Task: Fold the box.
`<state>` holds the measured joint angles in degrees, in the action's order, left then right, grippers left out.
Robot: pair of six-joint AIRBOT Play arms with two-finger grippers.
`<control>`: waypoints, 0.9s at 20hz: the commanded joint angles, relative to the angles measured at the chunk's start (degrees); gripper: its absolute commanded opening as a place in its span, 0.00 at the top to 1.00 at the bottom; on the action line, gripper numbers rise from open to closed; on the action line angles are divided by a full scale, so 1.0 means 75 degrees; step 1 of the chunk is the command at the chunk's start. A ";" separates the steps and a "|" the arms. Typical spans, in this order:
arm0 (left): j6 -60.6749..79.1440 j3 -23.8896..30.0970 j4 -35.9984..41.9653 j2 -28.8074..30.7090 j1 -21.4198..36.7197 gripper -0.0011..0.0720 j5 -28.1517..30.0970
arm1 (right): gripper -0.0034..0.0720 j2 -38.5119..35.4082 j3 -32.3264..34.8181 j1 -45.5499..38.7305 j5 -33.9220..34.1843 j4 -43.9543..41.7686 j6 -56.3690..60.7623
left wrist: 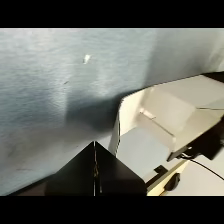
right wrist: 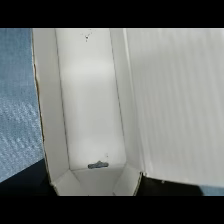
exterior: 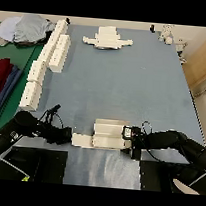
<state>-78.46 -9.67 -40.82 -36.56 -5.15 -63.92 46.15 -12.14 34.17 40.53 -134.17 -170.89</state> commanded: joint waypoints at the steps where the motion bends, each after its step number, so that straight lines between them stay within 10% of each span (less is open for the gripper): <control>1: 0.0321 0.0070 0.0574 0.0009 -0.0233 0.97 0.0455 | 0.27 -0.0006 -0.0006 -0.0003 -0.0003 0.0000 0.0003; 9: -0.0318 0.0070 0.0755 0.0003 -0.2311 0.97 0.2034 | 0.27 -0.0006 -0.0006 -0.0003 -0.0003 0.0003 0.0003; 18: -0.0463 -0.0082 0.1075 -0.0006 -0.2804 0.97 0.2387 | 0.27 -0.0006 -0.0006 -0.0003 -0.0003 0.0000 0.0003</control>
<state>-81.71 -9.61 -33.85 -36.60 -24.34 -46.78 46.15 -12.14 34.17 40.51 -134.17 -170.89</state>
